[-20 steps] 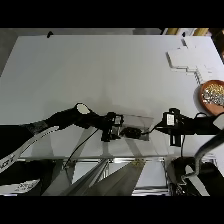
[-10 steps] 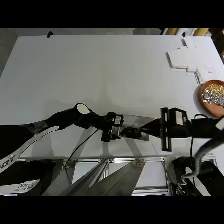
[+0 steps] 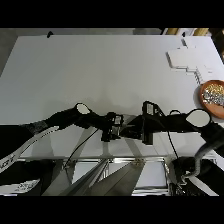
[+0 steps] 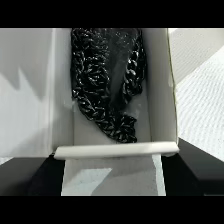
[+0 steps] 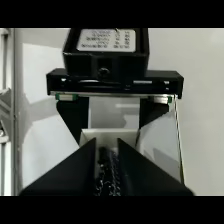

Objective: Fold the box and place the chain.

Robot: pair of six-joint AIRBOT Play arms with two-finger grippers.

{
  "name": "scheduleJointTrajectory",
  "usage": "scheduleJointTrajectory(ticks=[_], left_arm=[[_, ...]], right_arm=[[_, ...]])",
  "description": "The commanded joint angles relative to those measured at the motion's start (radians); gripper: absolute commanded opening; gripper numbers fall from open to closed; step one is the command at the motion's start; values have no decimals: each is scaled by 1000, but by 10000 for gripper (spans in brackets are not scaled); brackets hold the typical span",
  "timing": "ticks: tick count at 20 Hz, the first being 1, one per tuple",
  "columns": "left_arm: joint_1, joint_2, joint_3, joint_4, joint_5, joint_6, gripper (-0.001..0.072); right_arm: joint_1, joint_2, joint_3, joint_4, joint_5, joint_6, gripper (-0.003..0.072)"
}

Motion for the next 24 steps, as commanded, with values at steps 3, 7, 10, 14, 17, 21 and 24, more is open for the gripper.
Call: scheduleJointTrajectory(ticks=[3, 7, 10, 14, 17, 21, 24], left_arm=[[0, 0, 0, 0, 0, 0, 210], [0, 0, 1, 0, 0, 0, 210], [0, 0, 1, 0, 0, 0, 210], [0, 0, 1, 0, 0, 0, 210], [0, 0, 0, 0, 0, 0, 210], [0, 0, 0, 0, 0, 0, 210], [0, 0, 1, 0, 0, 0, 210]], right_arm=[[-8, -2, 34, -104, 26, 23, 262], [-246, 61, 81, -217, 298, 20, 155], [-414, 80, 80, -252, 341, -63, 86], [-513, 80, 79, -310, 366, -107, 86], [-513, 76, 20, -447, 343, -108, 86], [-474, 76, -116, -446, 233, -165, 270], [-374, 76, -159, -446, 188, -203, 273]])
